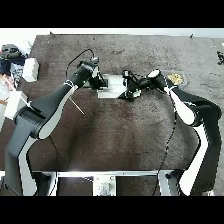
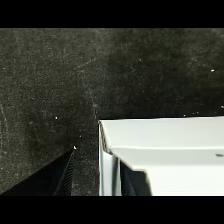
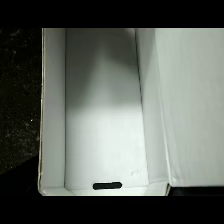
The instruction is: Fold the box and place the chain.
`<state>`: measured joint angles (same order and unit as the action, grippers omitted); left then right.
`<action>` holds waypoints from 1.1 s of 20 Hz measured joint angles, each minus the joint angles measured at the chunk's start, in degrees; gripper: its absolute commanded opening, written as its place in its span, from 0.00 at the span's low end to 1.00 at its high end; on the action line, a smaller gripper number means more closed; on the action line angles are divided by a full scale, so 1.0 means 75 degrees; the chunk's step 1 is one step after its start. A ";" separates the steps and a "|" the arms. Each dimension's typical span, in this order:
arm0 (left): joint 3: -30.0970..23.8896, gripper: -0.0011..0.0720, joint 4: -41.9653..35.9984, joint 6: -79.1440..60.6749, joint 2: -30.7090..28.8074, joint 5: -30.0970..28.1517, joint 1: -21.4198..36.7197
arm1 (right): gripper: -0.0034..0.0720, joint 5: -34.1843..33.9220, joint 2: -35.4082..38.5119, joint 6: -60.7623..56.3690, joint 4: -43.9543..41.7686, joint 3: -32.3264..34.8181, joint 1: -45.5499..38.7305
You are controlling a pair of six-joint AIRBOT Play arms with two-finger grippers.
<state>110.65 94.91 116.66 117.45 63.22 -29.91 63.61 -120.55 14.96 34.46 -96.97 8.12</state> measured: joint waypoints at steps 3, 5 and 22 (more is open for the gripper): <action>0.0003 0.32 0.0017 0.0114 0.0061 0.0044 -0.0009 | 0.63 0.0003 0.0000 0.0000 0.0000 0.0000 0.0003; 0.0009 0.32 0.0055 0.0163 0.0090 0.0064 -0.0012 | 0.63 0.0003 0.0000 0.0000 0.0000 0.0000 0.0003; 0.0755 0.34 -0.0096 0.0082 0.0554 0.0877 0.0000 | 0.63 0.0003 -0.0003 0.0000 -0.0006 0.0000 0.0006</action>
<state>116.31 94.19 117.27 121.60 69.80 -29.91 63.64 -120.57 14.96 34.41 -96.97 8.16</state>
